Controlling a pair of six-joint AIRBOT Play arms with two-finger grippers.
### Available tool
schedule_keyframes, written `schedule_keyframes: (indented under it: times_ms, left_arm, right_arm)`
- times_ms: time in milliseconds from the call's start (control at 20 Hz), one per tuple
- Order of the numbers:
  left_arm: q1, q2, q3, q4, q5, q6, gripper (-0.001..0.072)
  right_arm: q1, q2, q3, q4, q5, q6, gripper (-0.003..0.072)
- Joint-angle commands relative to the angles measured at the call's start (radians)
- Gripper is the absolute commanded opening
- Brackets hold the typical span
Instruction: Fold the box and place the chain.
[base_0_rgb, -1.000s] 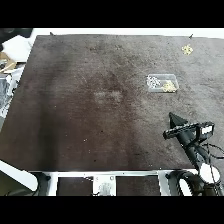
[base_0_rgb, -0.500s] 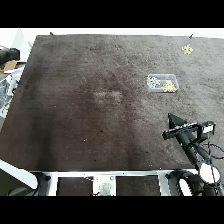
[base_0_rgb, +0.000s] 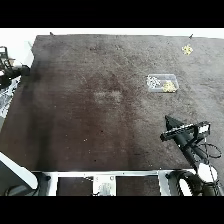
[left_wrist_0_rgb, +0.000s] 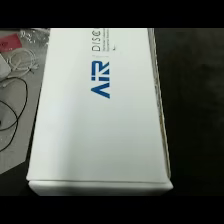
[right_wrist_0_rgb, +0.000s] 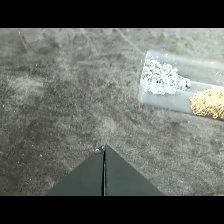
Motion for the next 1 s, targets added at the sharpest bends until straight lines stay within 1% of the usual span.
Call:
schedule_keyframes:
  times_ms: [0,500,550,600,650,800,950]
  left_arm:
    - [0.001,-0.029,0.000,0.007,0.002,0.006,0.0010]
    - [0.001,-0.052,0.000,0.008,0.009,0.010,0.0012]
    - [0.001,-0.052,0.000,0.008,0.014,0.010,0.0151]
    - [0.001,-0.052,0.001,0.008,0.019,0.010,0.0537]
    - [0.001,-0.052,0.003,0.008,0.028,0.008,0.0706]
    - [0.001,-0.041,0.017,0.008,0.023,0.006,0.0717]
    - [0.001,-0.041,0.100,0.008,-0.076,0.005,0.0718]
  right_arm:
    - [-0.001,-0.023,-0.003,-0.001,0.006,0.001,0.0003]
    - [-0.001,-0.027,-0.003,-0.001,0.006,0.001,0.0003]
    - [-0.001,-0.027,-0.003,-0.001,0.006,0.001,0.0003]
    - [-0.001,-0.027,-0.003,-0.001,0.006,0.001,0.0003]
    - [-0.001,-0.027,-0.003,-0.001,0.006,0.002,0.0003]
    - [-0.001,-0.027,-0.003,0.002,0.006,0.001,0.0004]
    - [-0.001,-0.027,-0.003,0.002,0.007,0.001,0.0003]
